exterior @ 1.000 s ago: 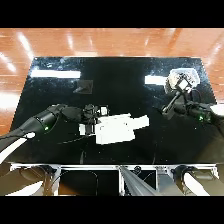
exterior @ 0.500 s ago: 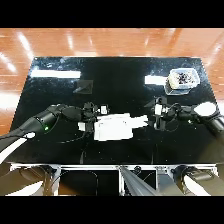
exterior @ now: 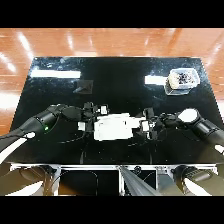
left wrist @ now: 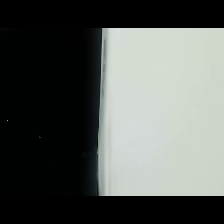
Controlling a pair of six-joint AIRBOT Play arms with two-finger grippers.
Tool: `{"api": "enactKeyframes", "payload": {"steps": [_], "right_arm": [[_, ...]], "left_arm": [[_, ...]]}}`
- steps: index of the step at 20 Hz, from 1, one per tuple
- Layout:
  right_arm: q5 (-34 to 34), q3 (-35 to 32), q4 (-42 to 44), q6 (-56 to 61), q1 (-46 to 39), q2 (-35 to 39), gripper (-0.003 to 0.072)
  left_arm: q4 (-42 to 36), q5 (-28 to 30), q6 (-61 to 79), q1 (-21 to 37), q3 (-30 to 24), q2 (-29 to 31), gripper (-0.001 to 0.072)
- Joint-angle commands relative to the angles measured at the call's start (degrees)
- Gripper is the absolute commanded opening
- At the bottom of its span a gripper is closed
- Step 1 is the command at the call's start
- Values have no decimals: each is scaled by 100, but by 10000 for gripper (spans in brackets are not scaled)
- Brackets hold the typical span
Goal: Fold the box and place the chain.
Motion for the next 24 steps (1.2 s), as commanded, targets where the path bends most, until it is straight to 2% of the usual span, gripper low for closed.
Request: {"api": "enactKeyframes", "payload": {"steps": [1,10,17,21,24], "right_arm": [[-260,-59,2,-90,260,-116,720],[-260,-199,-184,-267,448,-278,720],[-391,-201,664,-726,658,-675,720],[-452,-201,1650,-723,656,-710,720],[-507,-201,1858,-719,656,-710,720]], "left_arm": [[-2,9,0,0,2,0,24],[-2,63,0,0,2,0,23],[-74,57,-2,-7,2,0,23],[-87,57,-2,-7,2,0,23],[-87,57,-2,-7,2,0,23]]}}
